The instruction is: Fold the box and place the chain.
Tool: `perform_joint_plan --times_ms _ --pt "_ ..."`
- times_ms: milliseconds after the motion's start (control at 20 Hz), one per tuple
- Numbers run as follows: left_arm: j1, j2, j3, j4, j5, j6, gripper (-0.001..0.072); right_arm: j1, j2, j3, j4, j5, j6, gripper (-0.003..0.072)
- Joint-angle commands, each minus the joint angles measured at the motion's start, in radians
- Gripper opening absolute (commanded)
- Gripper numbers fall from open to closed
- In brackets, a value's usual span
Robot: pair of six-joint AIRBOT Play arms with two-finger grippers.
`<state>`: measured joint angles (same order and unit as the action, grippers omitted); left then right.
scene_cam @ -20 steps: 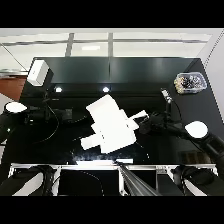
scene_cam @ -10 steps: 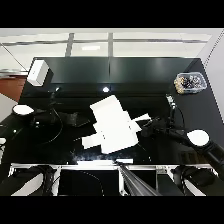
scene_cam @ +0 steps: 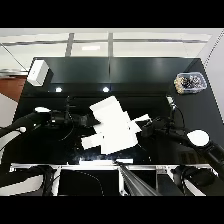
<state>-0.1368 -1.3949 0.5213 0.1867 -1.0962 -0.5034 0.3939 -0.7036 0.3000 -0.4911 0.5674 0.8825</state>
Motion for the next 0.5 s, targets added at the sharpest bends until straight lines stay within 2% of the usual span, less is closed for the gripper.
perform_joint_plan --times_ms 0,150,300,450 --pt "-0.014 -0.085 0.046 -0.017 -0.124 0.124 0.0701 0.001 0.001 0.0 0.005 0.005 0.004 0.0052" --pt "-0.048 -0.123 0.111 0.096 -0.201 0.178 0.0699 0.001 0.001 0.0 0.004 0.005 0.012 0.0052" --pt "-0.058 -0.124 0.151 0.196 -0.193 0.185 0.0676 0.001 0.001 0.0 0.004 0.008 0.015 0.0052" --pt "-0.061 -0.124 0.165 0.196 -0.18 0.188 0.0523 0.001 0.001 0.0 0.004 0.008 0.015 0.0051"
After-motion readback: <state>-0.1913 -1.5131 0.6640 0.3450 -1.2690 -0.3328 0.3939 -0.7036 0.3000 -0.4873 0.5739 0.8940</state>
